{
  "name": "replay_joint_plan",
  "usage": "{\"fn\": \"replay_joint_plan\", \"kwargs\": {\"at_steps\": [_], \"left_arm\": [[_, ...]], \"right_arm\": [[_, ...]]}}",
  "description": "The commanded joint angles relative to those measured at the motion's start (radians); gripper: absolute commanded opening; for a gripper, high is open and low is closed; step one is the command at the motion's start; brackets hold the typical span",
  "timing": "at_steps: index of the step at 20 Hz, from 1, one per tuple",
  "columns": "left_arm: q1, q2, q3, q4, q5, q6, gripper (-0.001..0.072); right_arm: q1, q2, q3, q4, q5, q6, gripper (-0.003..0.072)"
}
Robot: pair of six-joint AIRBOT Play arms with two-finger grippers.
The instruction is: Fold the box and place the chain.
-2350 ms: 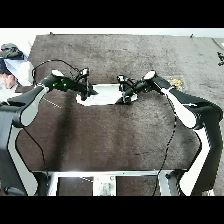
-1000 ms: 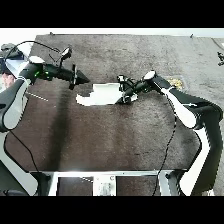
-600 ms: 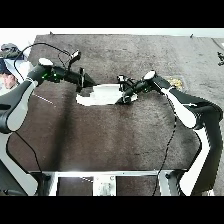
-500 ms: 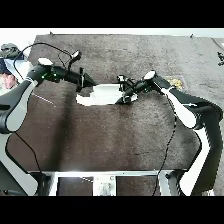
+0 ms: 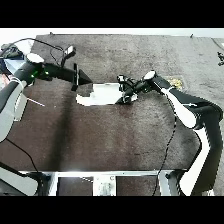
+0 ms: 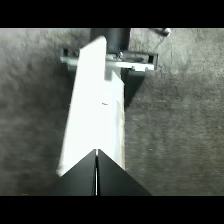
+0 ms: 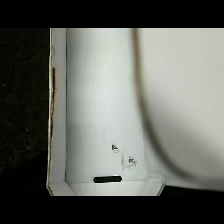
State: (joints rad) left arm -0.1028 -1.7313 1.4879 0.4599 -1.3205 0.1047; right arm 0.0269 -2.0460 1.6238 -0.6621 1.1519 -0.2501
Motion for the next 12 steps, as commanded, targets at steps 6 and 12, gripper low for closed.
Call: {"fn": "replay_joint_plan", "kwargs": {"at_steps": [6,12], "left_arm": [[-0.122,0.0,-0.153,-0.076,0.181,-0.017,0.0007],[-0.111,-0.127,0.006,-0.098,0.235,-0.107,0.0007]], "right_arm": [[0.001,-0.001,0.001,0.0,0.0,0.0,0.0416],[0.001,-0.001,0.001,0.0,0.0,0.0,0.0416]]}}
